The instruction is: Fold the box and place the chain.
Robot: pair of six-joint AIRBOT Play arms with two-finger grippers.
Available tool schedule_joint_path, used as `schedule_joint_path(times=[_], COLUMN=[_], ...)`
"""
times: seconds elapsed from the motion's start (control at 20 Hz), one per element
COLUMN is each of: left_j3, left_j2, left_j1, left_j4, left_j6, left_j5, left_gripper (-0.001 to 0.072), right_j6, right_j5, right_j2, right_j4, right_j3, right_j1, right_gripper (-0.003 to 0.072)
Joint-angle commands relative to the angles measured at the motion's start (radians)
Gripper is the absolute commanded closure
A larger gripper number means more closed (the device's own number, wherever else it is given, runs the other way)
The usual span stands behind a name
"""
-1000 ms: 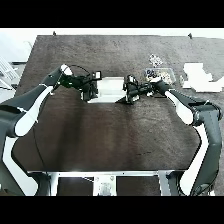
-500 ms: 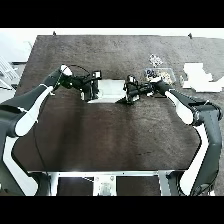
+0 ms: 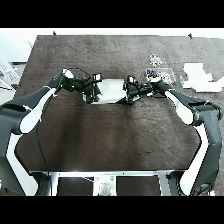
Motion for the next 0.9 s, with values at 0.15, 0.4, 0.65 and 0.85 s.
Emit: schedule_joint_path(times=[0.15, 0.4, 0.65, 0.85], left_j3=[0.0, 0.0, 0.026, 0.044], left_j2=[-0.003, -0.003, 0.006, 0.016], left_j1=[0.0, 0.0, 0.029, 0.084], left_j4=[-0.038, -0.037, -0.032, -0.035], left_j6=[0.014, 0.015, 0.052, 0.052], left_j5=[-0.003, -0.005, -0.103, -0.251], left_gripper=[-0.0006, 0.0043, 0.0449, 0.0611], right_j6=[0.001, 0.001, 0.001, 0.001], right_j5=[-0.001, -0.001, -0.001, -0.001], right_j2=[0.0, 0.0, 0.0, 0.0], right_j4=[0.002, 0.002, 0.002, 0.002], right_j3=[0.0, 0.0, 0.0, 0.0], right_j1=[0.001, 0.001, 0.001, 0.001], right_gripper=[0.0105, 0.0105, 0.0106, 0.0105])
